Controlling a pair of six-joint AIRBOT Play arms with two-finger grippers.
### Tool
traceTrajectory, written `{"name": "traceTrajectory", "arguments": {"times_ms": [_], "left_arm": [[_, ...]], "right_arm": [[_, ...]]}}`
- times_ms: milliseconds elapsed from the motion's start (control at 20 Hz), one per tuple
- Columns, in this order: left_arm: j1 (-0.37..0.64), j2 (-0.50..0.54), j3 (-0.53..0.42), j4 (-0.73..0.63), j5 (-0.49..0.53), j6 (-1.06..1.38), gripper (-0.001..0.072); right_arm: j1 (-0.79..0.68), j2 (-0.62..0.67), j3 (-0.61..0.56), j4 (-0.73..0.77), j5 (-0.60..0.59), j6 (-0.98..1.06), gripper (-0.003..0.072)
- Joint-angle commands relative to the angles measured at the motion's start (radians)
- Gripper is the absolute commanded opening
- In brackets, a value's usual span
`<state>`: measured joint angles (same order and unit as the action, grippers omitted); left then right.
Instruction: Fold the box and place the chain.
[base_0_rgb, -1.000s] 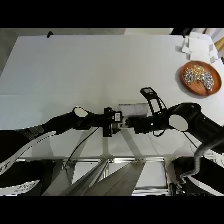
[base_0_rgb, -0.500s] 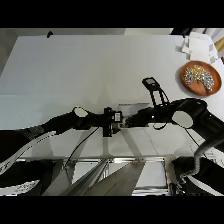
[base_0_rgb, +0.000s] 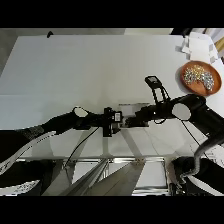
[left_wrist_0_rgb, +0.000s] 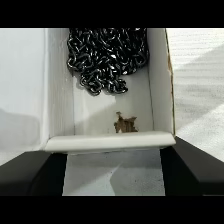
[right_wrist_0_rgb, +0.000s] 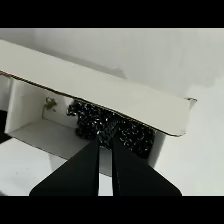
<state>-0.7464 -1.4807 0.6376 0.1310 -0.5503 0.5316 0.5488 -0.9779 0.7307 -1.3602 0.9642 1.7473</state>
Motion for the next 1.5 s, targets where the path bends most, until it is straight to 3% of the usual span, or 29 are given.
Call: {"name": "traceTrajectory", "arguments": {"times_ms": [0,250,400,600,800,1050,1350,1450], "left_arm": [[0.0,0.0,0.0,0.0,0.0,0.0,0.032],[0.0,0.0,0.0,0.0,0.0,0.0,0.032],[0.0,0.0,0.0,0.0,0.001,0.0,0.032],[0.0,0.0,0.0,0.0,0.0,0.0,0.032],[0.0,0.0,0.0,0.0,0.0,0.0,0.032],[0.0,0.0,0.0,0.0,0.0,0.0,0.032],[0.0,0.0,0.0,0.0,0.0,0.0,0.032],[0.0,0.0,0.0,0.0,0.0,0.0,0.032]], "right_arm": [[-0.002,-0.01,0.001,0.033,0.048,-0.111,0.019],[-0.01,0.031,0.019,0.074,0.131,-0.294,0.02],[-0.076,0.031,0.115,0.098,0.195,-0.399,0.0198],[-0.224,0.027,0.261,0.306,0.155,-0.792,0.0155],[-0.283,-0.066,0.264,0.359,0.107,-1.054,0.0155],[-0.258,-0.243,0.26,0.361,0.224,-1.21,0.0159],[-0.245,-0.237,0.222,0.366,0.281,-1.346,0.0162],[-0.232,-0.237,0.217,0.365,0.301,-1.369,0.0199]]}}
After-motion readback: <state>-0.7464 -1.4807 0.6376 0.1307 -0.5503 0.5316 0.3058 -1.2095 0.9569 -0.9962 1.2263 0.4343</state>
